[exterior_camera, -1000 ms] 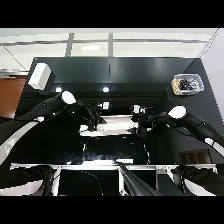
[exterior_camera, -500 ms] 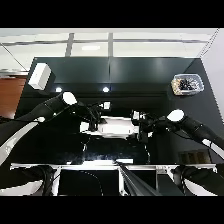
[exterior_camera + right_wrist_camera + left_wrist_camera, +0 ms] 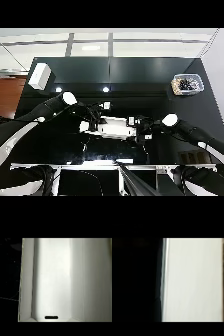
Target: Fold the box and place the chain.
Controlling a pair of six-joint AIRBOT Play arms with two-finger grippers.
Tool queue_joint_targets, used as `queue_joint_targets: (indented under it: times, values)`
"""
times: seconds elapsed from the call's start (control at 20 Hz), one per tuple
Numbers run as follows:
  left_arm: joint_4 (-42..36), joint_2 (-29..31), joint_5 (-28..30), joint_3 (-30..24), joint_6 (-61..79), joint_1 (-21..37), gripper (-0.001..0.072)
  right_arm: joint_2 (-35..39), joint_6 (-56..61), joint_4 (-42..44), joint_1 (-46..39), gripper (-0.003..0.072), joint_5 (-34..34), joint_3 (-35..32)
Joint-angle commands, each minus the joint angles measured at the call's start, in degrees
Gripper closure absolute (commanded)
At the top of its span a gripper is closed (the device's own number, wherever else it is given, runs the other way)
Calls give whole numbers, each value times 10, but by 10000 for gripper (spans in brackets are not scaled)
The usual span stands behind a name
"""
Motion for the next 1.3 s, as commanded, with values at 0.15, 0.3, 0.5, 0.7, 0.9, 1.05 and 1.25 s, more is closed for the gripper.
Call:
queue_joint_targets:
  times: [0.15,0.3,0.5,0.7,0.9,1.05,1.25]
  values:
    - [0,0,2,0,-1,0,683,-2,22,-1,7,69,-30,0]
    - [0,0,2,0,-1,0,683,-2,24,-3,2,70,-26,0]
    - [0,0,2,0,-1,0,683,-2,24,-13,-3,69,-14,0]
    - [0,0,2,0,-1,0,683,-2,24,-29,-3,69,-9,0]
    - [0,0,2,0,-1,0,683,-2,25,-28,-11,69,-2,0]
    - [0,0,2,0,-1,0,683,-2,25,-28,-11,69,-1,0]
    - [0,0,2,0,0,0,682,-2,25,-29,-11,70,-2,0]
